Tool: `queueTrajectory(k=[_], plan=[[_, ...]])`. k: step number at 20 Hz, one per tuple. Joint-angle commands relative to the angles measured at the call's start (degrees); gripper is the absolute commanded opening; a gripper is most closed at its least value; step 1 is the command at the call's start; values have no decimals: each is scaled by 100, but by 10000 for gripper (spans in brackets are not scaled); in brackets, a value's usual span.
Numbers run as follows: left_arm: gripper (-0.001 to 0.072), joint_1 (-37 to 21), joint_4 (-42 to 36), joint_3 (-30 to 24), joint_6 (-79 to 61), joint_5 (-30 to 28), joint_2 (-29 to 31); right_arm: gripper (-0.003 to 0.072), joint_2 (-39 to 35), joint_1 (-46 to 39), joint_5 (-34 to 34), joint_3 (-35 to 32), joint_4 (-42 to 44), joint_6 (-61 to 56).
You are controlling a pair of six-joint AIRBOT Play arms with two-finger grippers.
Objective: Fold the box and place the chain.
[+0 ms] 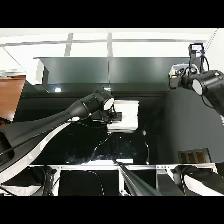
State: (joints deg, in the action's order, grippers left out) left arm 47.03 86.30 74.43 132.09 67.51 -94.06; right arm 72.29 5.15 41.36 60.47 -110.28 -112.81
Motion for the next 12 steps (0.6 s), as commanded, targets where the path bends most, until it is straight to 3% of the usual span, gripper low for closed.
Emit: queueTrajectory(k=[1, 5, 7, 8, 10, 12], plan=[[22, -20, 7, 0, -9, 0, -2, 716, 1547, -809, 11, 1414, 332, -76], [22, -66, 4, 0, -9, 11, -2, 714, 3641, -1462, 1882, 4487, 1862, 190], [22, -63, 2, 0, -9, 9, -2, 713, 4422, -1631, 2597, 5587, 2382, 376], [22, -63, 0, 0, -9, 9, -2, 713, 4660, -1676, 2778, 5893, 2439, 378], [22, -63, 2, 0, -9, 22, -2, 571, 4824, -1742, 2697, 5939, 2455, 376], [22, -63, 0, 0, -9, 28, -2, 544, 4935, -1759, 2699, 5939, 2461, 380]])
